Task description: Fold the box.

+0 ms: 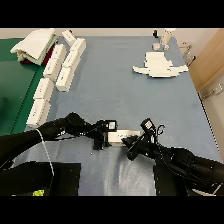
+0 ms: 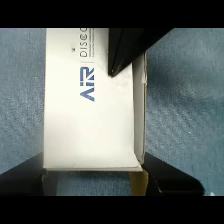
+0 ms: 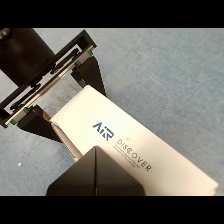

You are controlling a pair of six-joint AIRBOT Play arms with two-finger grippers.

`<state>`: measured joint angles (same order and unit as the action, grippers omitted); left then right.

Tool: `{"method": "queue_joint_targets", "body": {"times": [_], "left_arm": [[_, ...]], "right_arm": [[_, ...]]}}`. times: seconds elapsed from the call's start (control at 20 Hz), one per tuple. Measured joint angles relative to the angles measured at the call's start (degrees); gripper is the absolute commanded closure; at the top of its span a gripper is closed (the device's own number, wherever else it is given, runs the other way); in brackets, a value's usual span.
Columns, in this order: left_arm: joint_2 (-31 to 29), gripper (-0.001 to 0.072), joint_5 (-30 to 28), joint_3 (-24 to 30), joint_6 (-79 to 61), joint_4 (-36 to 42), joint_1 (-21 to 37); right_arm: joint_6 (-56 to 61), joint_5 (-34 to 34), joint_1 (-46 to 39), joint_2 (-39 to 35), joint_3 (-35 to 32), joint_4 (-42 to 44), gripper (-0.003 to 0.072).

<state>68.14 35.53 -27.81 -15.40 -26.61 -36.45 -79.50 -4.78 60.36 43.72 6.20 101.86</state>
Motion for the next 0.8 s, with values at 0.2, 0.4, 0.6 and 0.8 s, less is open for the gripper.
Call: {"method": "queue_joint_targets", "body": {"times": [0.2, 0.4, 0.6, 0.8], "left_arm": [[0.0, 0.0248, 0.0, 0.0, 0.0, 0.0, 0.0], [0.0, 0.0248, 0.0, 0.0, 0.0, 0.0, 0.0], [0.0, 0.0248, 0.0, 0.0, 0.1, 0.1, 0.0], [0.0, 0.0248, 0.0, 0.0, 0.1, 0.1, 0.0]], "right_arm": [[0.0, 0.1, 0.0, 0.0, 0.0, 0.0, 0.0683], [0.0, 2.2, -0.1, -2.1, 0.1, -1.1, 0.0677], [-1.6, 3.8, -1.7, -5.7, 1.8, -4.7, 0.0677], [-4.0, 12.0, -5.8, -7.3, 8.1, -10.8, 0.0678]]}}
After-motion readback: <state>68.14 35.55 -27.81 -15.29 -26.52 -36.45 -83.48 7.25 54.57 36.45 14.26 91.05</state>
